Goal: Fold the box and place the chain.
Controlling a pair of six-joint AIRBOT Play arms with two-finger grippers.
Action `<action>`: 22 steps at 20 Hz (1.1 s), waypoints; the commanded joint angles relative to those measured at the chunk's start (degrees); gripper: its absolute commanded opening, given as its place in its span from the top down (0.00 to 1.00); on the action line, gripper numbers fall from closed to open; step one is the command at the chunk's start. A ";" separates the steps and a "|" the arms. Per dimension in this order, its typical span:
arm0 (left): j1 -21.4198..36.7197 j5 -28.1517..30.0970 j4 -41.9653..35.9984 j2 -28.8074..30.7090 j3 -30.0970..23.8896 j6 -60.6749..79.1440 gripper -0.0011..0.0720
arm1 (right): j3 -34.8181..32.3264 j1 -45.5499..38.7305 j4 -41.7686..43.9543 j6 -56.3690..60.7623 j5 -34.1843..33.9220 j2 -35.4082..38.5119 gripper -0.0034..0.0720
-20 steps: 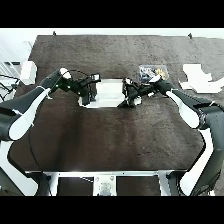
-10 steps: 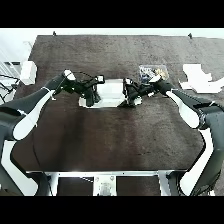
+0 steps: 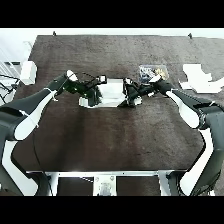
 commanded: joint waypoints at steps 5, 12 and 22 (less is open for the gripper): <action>-0.02 0.26 0.11 -0.02 0.07 -0.02 0.21 | -0.02 0.02 0.00 0.00 0.07 -0.02 0.19; 0.00 -0.11 0.37 -0.02 0.07 -0.02 0.09 | -0.02 0.02 0.00 0.00 0.07 -0.02 0.19; 6.25 -8.85 2.03 0.50 0.13 -0.11 0.83 | -0.02 0.02 0.00 0.00 0.07 -0.02 0.19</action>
